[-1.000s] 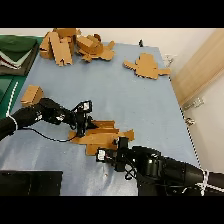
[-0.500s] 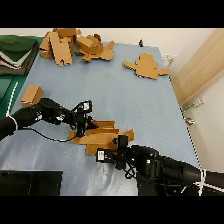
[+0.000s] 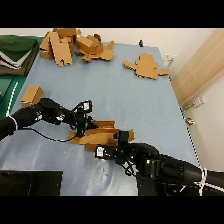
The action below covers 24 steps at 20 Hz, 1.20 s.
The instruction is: Fold the box.
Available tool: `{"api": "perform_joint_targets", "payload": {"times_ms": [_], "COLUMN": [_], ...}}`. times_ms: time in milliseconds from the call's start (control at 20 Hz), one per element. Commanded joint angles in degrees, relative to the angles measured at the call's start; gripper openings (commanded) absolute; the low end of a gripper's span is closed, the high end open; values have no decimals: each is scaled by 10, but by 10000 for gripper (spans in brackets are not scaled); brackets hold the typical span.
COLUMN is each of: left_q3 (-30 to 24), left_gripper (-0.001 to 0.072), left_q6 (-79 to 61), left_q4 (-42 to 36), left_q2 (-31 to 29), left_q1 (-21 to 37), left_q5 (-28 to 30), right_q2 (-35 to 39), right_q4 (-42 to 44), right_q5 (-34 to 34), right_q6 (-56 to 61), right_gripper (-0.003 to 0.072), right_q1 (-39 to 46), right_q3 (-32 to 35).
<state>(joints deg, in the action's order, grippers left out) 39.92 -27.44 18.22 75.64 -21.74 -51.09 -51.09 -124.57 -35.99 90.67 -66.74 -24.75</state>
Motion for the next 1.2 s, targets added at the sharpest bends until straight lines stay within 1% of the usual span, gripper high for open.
{"api": "perform_joint_targets", "payload": {"times_ms": [0,100,150,300,500,650,700,800,850,900,1000,1050,1150], "left_q3": [0,0,0,0,0,0,0,0,0,0,0,0,0], "left_gripper": [16,16,16,15,16,16,16,16,16,16,16,16,16], "left_q6": [0,0,0,0,-1,-1,-1,-1,-1,-1,-1,-1,-1], "left_q4": [0,0,0,0,0,0,0,0,0,0,0,0,0], "left_q2": [0,0,0,0,0,0,0,0,0,0,0,0,0], "left_q1": [0,0,0,0,0,0,0,0,0,0,0,0,0], "left_q5": [0,0,0,0,1,1,1,1,1,1,1,1,1], "right_q2": [0,0,0,0,0,0,0,0,0,0,0,2,15], "right_q4": [-48,-41,-40,-40,-38,-24,-16,41,67,78,68,68,79], "right_q5": [-22,-28,-29,-18,16,16,16,13,-4,-41,-115,-135,-136], "right_q6": [9,42,66,79,79,79,79,79,79,78,79,79,79], "right_gripper": [586,591,706,707,706,704,704,704,704,704,704,704,704], "right_q1": [2,24,40,72,73,72,72,72,72,72,74,74,74], "right_q3": [-11,-11,-11,-12,-12,-12,-12,-12,-12,-12,-12,-12,-12]}}
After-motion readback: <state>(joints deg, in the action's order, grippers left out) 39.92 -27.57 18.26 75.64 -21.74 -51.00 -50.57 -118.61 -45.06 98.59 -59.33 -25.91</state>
